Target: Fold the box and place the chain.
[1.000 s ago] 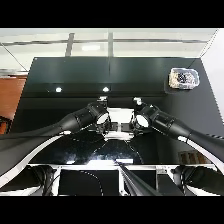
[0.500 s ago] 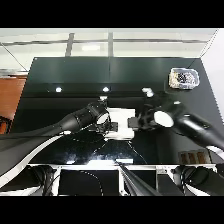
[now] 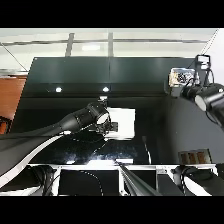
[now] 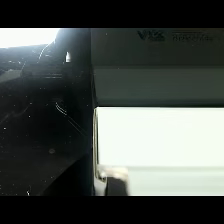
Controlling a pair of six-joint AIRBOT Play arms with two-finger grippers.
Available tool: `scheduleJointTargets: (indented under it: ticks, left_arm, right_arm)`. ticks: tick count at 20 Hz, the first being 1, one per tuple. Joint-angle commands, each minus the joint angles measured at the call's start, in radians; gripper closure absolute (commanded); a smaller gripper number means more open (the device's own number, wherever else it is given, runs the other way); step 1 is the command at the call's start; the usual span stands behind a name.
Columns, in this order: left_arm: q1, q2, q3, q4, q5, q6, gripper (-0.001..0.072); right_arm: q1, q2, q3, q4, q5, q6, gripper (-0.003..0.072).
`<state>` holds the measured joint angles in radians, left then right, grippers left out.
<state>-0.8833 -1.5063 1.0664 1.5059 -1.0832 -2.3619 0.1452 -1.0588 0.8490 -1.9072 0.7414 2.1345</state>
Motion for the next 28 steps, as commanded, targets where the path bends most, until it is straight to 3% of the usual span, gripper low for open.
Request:
scheduleJointTargets:
  ticks: [1, 4, 7, 8, 9, 18, 19, 28]
  left_arm:
    - [0.001, 0.001, 0.0, 0.0, 0.0, 0.001, 0.068]
    - [0.001, 0.001, 0.0, 0.0, 0.001, 0.001, 0.068]
    - [0.001, 0.0, 0.0, 0.0, 0.001, 0.001, 0.068]
    - [0.001, 0.0, 0.0, 0.0, 0.001, 0.001, 0.068]
    - [0.001, 0.0, 0.0, 0.001, 0.001, 0.001, 0.068]
    - [0.001, 0.0, 0.0, 0.0, 0.0, 0.001, 0.068]
    - [0.001, 0.0, 0.0, 0.0, 0.0, 0.001, 0.068]
    - [0.001, 0.0, 0.0, 0.001, 0.0, 0.001, 0.068]
  right_arm:
    - [-0.211, -0.214, 0.113, 0.274, -0.184, -0.057, -0.0034]
    - [-0.254, -0.462, 0.456, 0.405, 0.071, -0.051, -0.0034]
    - [-0.278, -0.659, 0.749, 0.457, 0.301, 0.133, -0.0024]
    - [-0.283, -0.698, 0.805, 0.461, 0.324, 0.182, 0.0085]
    - [-0.284, -0.722, 0.836, 0.465, 0.324, 0.214, 0.0094]
    - [-0.293, -0.798, 0.849, 0.576, 0.277, 0.323, 0.0096]
    - [-0.293, -0.803, 0.849, 0.58, 0.272, 0.333, 0.014]
    - [-0.293, -0.842, 0.849, 0.579, 0.24, 0.36, 0.0141]
